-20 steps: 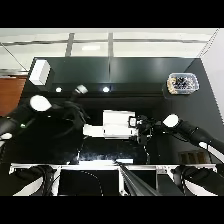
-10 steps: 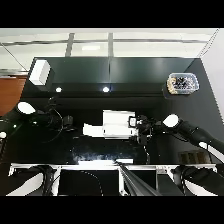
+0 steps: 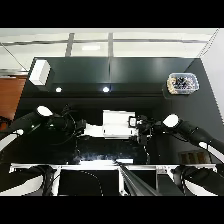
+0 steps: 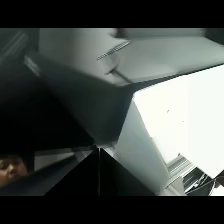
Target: Fold the box and place the chain.
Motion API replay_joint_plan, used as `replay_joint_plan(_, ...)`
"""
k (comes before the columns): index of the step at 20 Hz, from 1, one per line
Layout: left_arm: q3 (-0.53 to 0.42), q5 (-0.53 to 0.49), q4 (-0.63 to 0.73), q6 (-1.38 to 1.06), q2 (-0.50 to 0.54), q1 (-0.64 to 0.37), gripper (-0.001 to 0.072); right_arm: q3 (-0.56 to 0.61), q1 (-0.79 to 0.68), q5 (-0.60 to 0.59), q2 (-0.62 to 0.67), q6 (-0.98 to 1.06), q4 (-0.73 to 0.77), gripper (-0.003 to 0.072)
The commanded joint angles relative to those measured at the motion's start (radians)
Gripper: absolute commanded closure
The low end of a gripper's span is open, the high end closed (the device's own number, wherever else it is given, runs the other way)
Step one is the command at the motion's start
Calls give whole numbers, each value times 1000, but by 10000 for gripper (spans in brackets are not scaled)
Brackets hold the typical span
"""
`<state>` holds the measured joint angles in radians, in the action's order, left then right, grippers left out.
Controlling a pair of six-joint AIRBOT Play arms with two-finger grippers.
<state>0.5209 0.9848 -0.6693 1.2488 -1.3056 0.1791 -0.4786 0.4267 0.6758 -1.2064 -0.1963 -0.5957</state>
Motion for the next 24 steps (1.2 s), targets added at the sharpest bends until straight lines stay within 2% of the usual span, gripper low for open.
replay_joint_plan(1,17,-14,134,-151,-9,24,684,-1,-1,0,0,0,0,442)
replay_joint_plan(6,77,103,165,-260,-6,24,674,-1,-1,0,0,0,0,441)
replay_joint_plan(7,88,106,165,-259,-3,24,538,-1,-1,0,0,0,0,442)
replay_joint_plan(9,112,127,165,-258,-3,24,215,-1,-1,0,0,0,0,441)
replay_joint_plan(10,122,139,165,-257,-3,24,151,-1,-1,0,0,0,0,441)
replay_joint_plan(16,160,185,172,-246,-3,40,149,-1,-1,0,0,0,0,442)
replay_joint_plan(21,160,112,194,-221,-3,138,150,-1,-1,0,0,0,0,442)
replay_joint_plan(24,173,79,155,-157,-3,190,150,-1,-1,0,0,0,0,442)
